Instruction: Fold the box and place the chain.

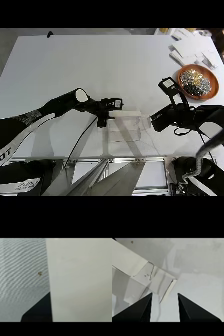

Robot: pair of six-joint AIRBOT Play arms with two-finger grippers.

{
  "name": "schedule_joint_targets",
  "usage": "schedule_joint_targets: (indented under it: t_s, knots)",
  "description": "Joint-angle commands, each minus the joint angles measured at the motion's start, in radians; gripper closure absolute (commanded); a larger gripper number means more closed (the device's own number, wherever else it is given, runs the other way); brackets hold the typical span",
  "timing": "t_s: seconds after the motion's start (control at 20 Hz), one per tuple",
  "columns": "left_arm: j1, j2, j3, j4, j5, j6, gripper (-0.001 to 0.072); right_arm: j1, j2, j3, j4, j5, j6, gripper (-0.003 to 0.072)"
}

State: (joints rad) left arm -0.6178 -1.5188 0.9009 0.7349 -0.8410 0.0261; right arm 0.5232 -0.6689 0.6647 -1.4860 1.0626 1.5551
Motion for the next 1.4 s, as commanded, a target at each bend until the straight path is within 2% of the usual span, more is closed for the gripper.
schedule_joint_targets:
  t_s: [0.0, 0.55, 0.6, 0.65, 0.7, 0.85, 0.95, 1.15, 1.25, 1.35]
  knots:
    - [-0.001, 0.000, 0.001, 0.004, 0.014, 0.000, 0.0703, 0.000, 0.001, 0.001, 0.002, 0.000, 0.000, 0.0332]
    - [-0.001, 0.000, 0.001, 0.003, 0.014, 0.000, 0.0700, 0.000, 0.001, 0.001, 0.002, 0.005, 0.000, 0.0332]
    - [-0.001, 0.000, 0.001, 0.003, 0.014, 0.000, 0.0700, 0.000, 0.001, 0.001, 0.002, 0.013, 0.000, 0.0356]
    - [-0.001, 0.000, 0.001, 0.003, 0.014, 0.000, 0.0700, 0.000, 0.003, 0.001, 0.013, 0.025, -0.022, 0.0520]
    - [-0.001, 0.000, 0.001, 0.003, 0.014, 0.000, 0.0700, 0.000, 0.010, 0.001, 0.066, 0.034, -0.096, 0.0664]
    - [-0.001, 0.000, 0.001, 0.003, 0.014, 0.000, 0.0700, 0.000, 0.020, 0.000, 0.206, 0.011, -0.390, 0.0669]
    - [-0.001, 0.000, 0.001, 0.003, 0.014, 0.000, 0.0700, 0.000, 0.007, -0.015, 0.228, 0.023, -0.566, 0.0670]
    - [-0.001, 0.000, 0.001, 0.003, 0.014, 0.000, 0.0700, 0.002, -0.115, -0.094, 0.348, 0.051, -0.903, 0.0666]
    - [-0.001, 0.000, 0.001, 0.003, 0.015, 0.000, 0.0700, -0.006, -0.149, -0.101, 0.359, 0.032, -0.982, 0.0668]
    - [-0.001, 0.000, 0.001, 0.002, 0.014, 0.000, 0.0700, 0.026, -0.134, -0.116, 0.275, -0.001, -0.977, 0.0667]
